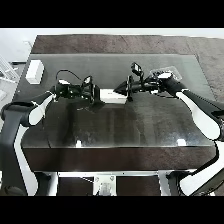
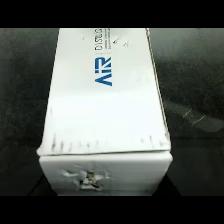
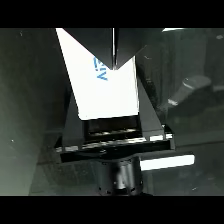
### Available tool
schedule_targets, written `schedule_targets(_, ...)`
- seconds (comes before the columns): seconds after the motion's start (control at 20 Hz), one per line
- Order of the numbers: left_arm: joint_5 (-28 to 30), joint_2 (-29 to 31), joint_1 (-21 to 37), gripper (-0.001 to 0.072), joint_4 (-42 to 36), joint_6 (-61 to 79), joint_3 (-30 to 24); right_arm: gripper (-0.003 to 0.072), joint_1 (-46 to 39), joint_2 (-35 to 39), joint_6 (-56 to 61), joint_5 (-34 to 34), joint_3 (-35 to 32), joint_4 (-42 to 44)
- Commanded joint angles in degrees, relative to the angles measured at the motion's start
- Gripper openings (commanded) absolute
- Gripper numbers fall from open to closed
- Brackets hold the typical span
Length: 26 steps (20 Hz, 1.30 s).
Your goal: Fold the box and place the chain.
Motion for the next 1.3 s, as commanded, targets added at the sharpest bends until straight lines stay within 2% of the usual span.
schedule_targets(0.0,0.04,0.02,0.07,0.0484,0.02,-0.02,-0.02,0.0004,-0.31,-0.09,0.15,-0.24,0.26,-0.63)
schedule_targets(0.5,0.04,0.02,0.07,0.0484,0.02,0.00,-0.02,0.0002,-0.24,-2.40,9.81,-1.07,0.26,-9.73)
schedule_targets(0.85,0.04,0.02,0.07,0.0484,0.02,0.00,-0.02,0.0002,0.72,-2.51,10.73,-3.34,0.44,-12.37)
schedule_targets(1.1,0.04,0.02,0.07,0.0484,0.02,0.00,-0.02,0.0002,-1.66,2.56,4.42,3.32,1.14,3.85)
schedule_targets(1.25,0.04,0.02,0.07,0.0483,0.02,0.00,-0.02,0.0002,-2.58,8.31,5.03,3.26,1.14,4.63)
